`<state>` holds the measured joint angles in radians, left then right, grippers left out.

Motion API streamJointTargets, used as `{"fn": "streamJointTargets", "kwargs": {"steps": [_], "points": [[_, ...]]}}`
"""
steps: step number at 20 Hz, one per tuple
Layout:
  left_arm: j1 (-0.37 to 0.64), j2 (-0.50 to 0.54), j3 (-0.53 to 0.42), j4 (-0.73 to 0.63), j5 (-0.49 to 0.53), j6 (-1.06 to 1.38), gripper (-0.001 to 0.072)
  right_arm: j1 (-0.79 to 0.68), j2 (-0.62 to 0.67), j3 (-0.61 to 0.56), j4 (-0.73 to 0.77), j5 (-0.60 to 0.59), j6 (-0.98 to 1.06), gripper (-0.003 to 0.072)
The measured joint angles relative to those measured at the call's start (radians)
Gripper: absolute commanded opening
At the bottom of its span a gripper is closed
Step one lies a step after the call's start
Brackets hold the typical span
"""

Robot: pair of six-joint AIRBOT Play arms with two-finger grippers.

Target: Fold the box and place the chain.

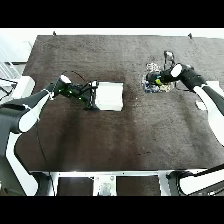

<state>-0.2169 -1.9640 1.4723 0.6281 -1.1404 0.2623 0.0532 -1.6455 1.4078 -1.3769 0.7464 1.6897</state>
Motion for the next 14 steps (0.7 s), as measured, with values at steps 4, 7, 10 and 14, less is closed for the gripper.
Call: {"fn": "streamJointTargets", "kwargs": {"steps": [4, 7, 10, 14], "points": [[0.000, 0.000, 0.000, 0.000, 0.000, 0.000, 0.0348, 0.000, 0.136, 0.000, -0.014, 0.000, -0.001, 0.0016], [0.000, 0.000, 0.000, 0.000, 0.000, 0.000, 0.0347, 0.005, 0.274, 0.000, -0.020, -0.002, -0.015, 0.0016], [0.000, 0.000, 0.000, 0.000, 0.000, 0.000, 0.0348, 0.023, 0.429, 0.000, -0.027, -0.033, -0.036, 0.0016], [0.000, 0.000, 0.000, 0.000, 0.000, 0.000, 0.0348, 0.044, 0.640, 0.001, -0.055, -0.130, -0.051, 0.0016]]}}
